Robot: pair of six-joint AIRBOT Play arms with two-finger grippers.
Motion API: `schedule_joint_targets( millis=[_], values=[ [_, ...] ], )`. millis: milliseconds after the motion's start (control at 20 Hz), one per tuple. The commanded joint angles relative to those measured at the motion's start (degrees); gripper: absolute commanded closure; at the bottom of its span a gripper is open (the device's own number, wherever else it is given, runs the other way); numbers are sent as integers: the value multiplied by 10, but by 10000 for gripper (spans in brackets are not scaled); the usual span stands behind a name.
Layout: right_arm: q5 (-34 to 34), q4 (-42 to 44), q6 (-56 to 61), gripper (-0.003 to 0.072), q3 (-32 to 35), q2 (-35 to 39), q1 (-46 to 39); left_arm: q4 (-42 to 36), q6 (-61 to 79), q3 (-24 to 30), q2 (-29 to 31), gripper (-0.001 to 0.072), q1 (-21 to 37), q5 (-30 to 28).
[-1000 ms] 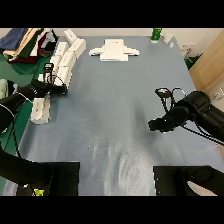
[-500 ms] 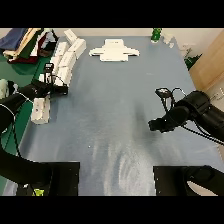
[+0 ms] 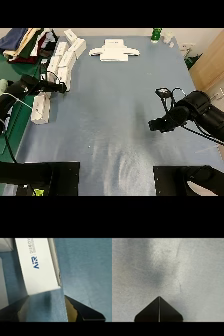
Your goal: Fold the box.
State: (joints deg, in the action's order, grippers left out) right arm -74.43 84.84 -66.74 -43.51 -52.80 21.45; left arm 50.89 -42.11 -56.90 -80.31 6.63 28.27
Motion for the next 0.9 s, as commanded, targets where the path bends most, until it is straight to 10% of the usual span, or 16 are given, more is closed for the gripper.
schedule_joint_targets(
  millis=[0,200,300,350,550,850],
  values=[
    [0,0,0,681,0,0,0,88,-66,0,71,31,6,104],
    [0,0,0,681,0,0,0,133,-134,-1,178,62,5,194],
    [0,0,0,681,0,0,0,131,-164,0,228,597,-6,246],
    [0,0,0,681,0,0,0,131,-164,0,249,694,-16,271],
    [0,0,0,681,0,0,0,82,-176,1,278,695,-93,365],
    [0,0,0,682,0,0,0,78,-254,48,240,695,-276,324]
  ],
)
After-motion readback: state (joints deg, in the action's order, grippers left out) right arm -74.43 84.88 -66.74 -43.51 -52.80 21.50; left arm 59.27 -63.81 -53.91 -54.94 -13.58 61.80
